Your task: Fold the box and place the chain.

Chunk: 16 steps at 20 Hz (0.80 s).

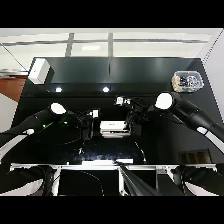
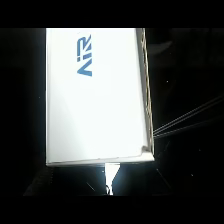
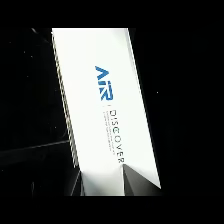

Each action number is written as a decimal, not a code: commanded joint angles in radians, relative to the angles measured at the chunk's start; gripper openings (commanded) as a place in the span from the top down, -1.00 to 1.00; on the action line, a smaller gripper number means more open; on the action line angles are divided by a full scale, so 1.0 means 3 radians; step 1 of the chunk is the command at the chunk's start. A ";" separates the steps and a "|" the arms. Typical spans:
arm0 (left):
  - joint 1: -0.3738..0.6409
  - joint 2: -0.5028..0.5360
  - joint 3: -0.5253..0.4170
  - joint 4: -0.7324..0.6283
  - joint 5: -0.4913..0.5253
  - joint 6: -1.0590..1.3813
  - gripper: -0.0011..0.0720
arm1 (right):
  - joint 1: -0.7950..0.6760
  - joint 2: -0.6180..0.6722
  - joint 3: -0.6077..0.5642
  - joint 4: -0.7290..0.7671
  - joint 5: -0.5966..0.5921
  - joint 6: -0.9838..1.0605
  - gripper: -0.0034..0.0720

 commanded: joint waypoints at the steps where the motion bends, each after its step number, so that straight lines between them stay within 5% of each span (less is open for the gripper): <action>1: -0.0003 -0.0003 0.0001 0.0001 0.0000 0.0001 -0.30 | 0.0008 -0.0003 -0.0013 -0.0036 -0.0014 0.0024 0.19; 16: -0.0003 -0.0003 0.0001 0.0001 0.0000 0.0001 -0.30 | 0.0005 0.0009 -0.0014 -0.0037 0.0100 0.0050 0.19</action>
